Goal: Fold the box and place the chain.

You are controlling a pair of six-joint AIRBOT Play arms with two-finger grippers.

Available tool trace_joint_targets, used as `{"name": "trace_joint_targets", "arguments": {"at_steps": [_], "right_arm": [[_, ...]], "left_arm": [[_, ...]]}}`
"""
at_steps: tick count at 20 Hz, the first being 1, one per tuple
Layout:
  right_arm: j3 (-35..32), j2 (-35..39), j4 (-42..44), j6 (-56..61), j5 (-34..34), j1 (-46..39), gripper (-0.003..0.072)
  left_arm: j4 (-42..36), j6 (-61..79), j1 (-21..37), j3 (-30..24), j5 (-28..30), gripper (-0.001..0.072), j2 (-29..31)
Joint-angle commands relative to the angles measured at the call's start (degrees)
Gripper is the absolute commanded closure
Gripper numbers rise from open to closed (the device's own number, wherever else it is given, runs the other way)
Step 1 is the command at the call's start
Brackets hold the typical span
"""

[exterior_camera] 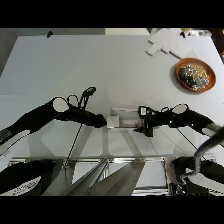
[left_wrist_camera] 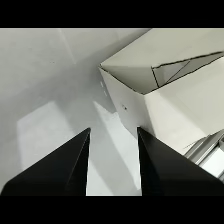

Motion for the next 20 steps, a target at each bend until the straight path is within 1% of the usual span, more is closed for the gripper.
{"name": "trace_joint_targets", "arguments": {"at_steps": [1, 4, 5, 6, 8, 12, 13, 14, 15, 17, 19, 20], "right_arm": [[-0.02, 0.02, 0.02, 0.02, 0.02, 0.02, 0.0449], [-0.02, 0.02, 0.02, 0.02, 0.02, 0.02, 0.0449], [-0.02, 0.02, 0.02, 0.02, 0.02, 0.00, 0.0449], [-0.02, 0.02, 0.04, 0.02, 0.02, 0.02, 0.0449], [-0.02, 0.02, 0.02, 0.02, 0.02, 0.02, 0.0449], [-0.02, 0.02, 0.02, 0.02, 0.02, 0.02, 0.0449], [-0.02, 0.02, 0.04, 0.02, 0.02, 0.02, 0.0449], [-0.02, 0.02, 0.02, 0.02, 0.02, 0.00, 0.0449], [-0.02, 0.02, 0.02, 0.02, 0.02, 0.02, 0.0449], [-0.02, 0.02, 0.02, 0.02, 0.04, 0.00, 0.0449], [-0.02, 0.02, 0.02, 0.02, 0.02, 0.00, 0.0449], [-0.02, 0.02, 0.02, 0.02, 0.02, 0.02, 0.0449]], "left_arm": [[0.59, -2.05, 0.09, 0.04, -0.04, 0.0379, 1.25], [0.24, -2.12, 0.09, 0.04, 0.07, 0.0380, 3.19], [0.22, -2.14, 0.07, 0.04, 0.31, 0.0406, 3.85], [0.11, -2.40, -0.04, 0.04, 0.70, 0.0448, 4.28], [-1.20, -3.13, -0.59, 0.04, 0.68, 0.0432, 4.22], [-1.27, -2.95, -2.38, 0.04, 0.85, 0.0429, 4.13], [-1.27, -2.97, -2.64, 0.04, 0.83, 0.0393, 4.07], [-1.25, -2.99, -2.97, 0.04, 0.83, 0.0323, 3.91], [-1.25, -3.08, -3.23, 0.04, 0.90, 0.0287, 3.63], [-1.25, -3.19, -4.17, 0.26, 1.31, 0.0287, 2.78], [-0.66, -5.57, -5.27, 1.88, 1.22, 0.0286, 1.16], [0.39, -7.08, -5.75, 3.28, 1.20, 0.0247, 0.15]]}}
